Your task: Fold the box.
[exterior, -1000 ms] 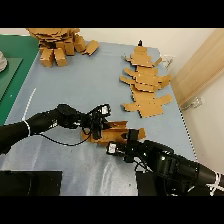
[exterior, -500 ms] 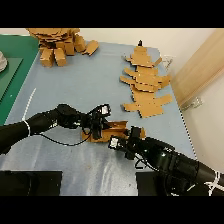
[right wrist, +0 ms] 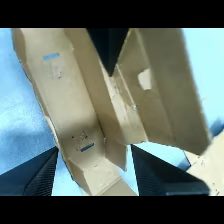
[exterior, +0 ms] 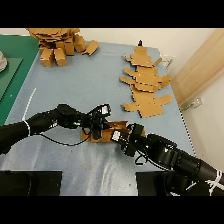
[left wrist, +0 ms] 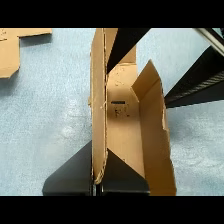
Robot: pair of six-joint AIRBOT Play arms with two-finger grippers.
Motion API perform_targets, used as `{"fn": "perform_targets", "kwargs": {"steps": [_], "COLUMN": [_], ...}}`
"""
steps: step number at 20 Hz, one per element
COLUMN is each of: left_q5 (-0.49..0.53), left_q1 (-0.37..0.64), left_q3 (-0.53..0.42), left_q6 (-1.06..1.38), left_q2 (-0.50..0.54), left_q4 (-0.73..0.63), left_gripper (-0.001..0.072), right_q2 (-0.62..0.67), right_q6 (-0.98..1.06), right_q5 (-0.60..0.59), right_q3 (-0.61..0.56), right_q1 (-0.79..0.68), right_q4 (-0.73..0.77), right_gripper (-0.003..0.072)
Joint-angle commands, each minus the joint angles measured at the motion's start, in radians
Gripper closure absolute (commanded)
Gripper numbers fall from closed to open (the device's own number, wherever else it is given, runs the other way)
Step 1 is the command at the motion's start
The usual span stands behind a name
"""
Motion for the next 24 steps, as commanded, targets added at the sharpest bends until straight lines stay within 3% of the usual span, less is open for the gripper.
{"fn": "perform_targets", "kwargs": {"steps": [1, 5, 8, 10, 13, 16, 19, 24], "left_q5": [0.0, 0.0, 0.0, 0.0, 0.0, 0.0, 0.0, 0.0], "left_q1": [-0.001, -0.001, -0.001, -0.001, -0.001, -0.001, -0.001, -0.001], "left_q3": [0.0, 0.0, 0.0, 0.0, 0.0, 0.0, 0.0, 0.0], "left_q6": [0.0, 0.0, 0.0, 0.0, 0.0, 0.0, 0.0, 0.0], "left_q2": [-0.001, -0.001, -0.001, -0.001, -0.001, -0.001, -0.001, -0.001], "left_q4": [0.0, 0.0, 0.0, 0.0, 0.0, 0.0, 0.0, 0.0], "left_gripper": [0.0697, 0.0697, 0.0697, 0.0697, 0.0697, 0.0697, 0.0697, 0.0697], "right_q2": [0.001, 0.001, 0.001, -0.001, -0.006, -0.045, -0.097, -0.183], "right_q6": [0.002, 0.018, -0.068, -0.355, -0.845, -1.224, -1.286, -1.396], "right_q5": [0.023, 0.038, -0.033, -0.095, -0.093, -0.051, 0.047, 0.064], "right_q3": [0.009, 0.009, 0.001, -0.015, -0.014, -0.012, 0.026, 0.036], "right_q1": [-0.013, -0.014, -0.072, -0.179, -0.381, -0.526, -0.573, -0.607], "right_q4": [0.034, 0.061, 0.144, 0.404, 0.81, 1.097, 1.144, 1.231], "right_gripper": [-0.0034, -0.0034, -0.0034, -0.0034, -0.0034, -0.0034, -0.0034, -0.0034]}}
